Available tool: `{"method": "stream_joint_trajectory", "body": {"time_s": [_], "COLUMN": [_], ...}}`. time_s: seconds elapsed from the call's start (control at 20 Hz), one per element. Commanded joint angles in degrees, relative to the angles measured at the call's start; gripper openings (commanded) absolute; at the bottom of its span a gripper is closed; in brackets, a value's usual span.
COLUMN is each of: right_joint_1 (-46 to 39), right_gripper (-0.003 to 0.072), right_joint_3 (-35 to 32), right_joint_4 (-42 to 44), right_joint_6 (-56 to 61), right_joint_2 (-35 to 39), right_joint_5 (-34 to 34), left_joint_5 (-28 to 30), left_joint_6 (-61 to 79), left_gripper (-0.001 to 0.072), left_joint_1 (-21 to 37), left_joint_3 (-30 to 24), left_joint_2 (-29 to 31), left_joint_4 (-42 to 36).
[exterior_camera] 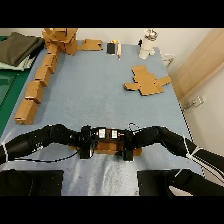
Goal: Fold the box.
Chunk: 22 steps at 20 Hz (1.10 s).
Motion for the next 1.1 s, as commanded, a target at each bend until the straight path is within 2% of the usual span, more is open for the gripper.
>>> {"method": "stream_joint_trajectory", "body": {"time_s": [0.0,0.2,0.3,0.75,0.8,0.85,1.05], "right_joint_1": [0.00,-0.02,-0.02,-0.02,0.00,-0.02,-0.02], "right_gripper": [0.0519,0.0519,0.0519,0.0519,0.0519,0.0519,0.0518], "right_joint_3": [0.07,0.07,0.07,0.07,0.07,0.07,0.07], "right_joint_4": [0.02,0.02,0.02,0.02,0.02,0.02,0.00], "right_joint_6": [0.04,0.04,0.04,0.04,0.04,0.04,0.04], "right_joint_2": [0.04,0.04,0.04,0.04,0.04,0.04,0.04], "right_joint_5": [0.02,0.00,0.02,0.00,0.00,0.02,0.02], "left_joint_5": [-1.40,-1.38,-1.38,-1.68,-1.49,-1.55,-2.36], "left_joint_6": [1.29,1.29,1.27,0.46,-1.38,-3.43,-19.26], "left_gripper": [0.0388,0.0389,0.0571,0.0562,0.0317,0.0016,0.0012], "left_joint_1": [-0.09,-0.09,-0.07,0.07,0.07,0.07,0.13], "left_joint_3": [0.07,0.07,0.07,0.07,0.07,0.07,0.17], "left_joint_2": [-0.02,-0.02,-0.04,0.13,0.39,1.03,6.54], "left_joint_4": [-1.88,-2.82,-3.06,-2.27,0.28,4.35,20.13]}}
